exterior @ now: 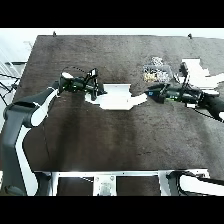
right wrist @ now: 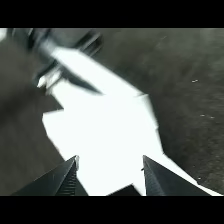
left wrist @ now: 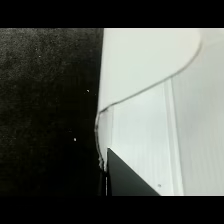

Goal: Fold the box and place the chain.

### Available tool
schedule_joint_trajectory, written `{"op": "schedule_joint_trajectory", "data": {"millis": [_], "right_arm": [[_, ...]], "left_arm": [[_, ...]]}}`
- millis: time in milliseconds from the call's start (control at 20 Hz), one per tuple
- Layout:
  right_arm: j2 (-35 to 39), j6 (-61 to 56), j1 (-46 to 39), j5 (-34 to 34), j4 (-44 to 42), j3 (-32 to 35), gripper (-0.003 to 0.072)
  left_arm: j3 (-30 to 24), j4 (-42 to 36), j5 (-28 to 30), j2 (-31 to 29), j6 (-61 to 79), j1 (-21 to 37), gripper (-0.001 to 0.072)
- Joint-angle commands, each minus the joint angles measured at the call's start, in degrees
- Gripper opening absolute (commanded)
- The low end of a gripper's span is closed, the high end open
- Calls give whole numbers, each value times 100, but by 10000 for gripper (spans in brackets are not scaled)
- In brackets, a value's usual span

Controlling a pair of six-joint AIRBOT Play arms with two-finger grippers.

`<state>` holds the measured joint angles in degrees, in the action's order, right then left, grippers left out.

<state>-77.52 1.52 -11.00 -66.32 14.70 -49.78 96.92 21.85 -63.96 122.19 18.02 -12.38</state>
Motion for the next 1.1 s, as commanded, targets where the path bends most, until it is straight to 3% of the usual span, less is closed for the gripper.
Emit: {"op": "schedule_joint_trajectory", "data": {"millis": [0, 250, 750, 1050], "right_arm": [[457, 345, 656, 761, 1349, 197, 513], [463, 345, 1801, 1845, 2492, 236, 615], [-155, 369, 2286, 2391, 2667, 238, 616], [-332, 822, 2371, 3121, 2509, 232, 615]], "left_arm": [[-2, 15, 4, 4, 0, -2, 21], [-2, 15, 4, 4, 0, -2, 21], [-2, 15, 4, 4, 0, -2, 21], [-2, 15, 7, 4, 0, -2, 21]]}}
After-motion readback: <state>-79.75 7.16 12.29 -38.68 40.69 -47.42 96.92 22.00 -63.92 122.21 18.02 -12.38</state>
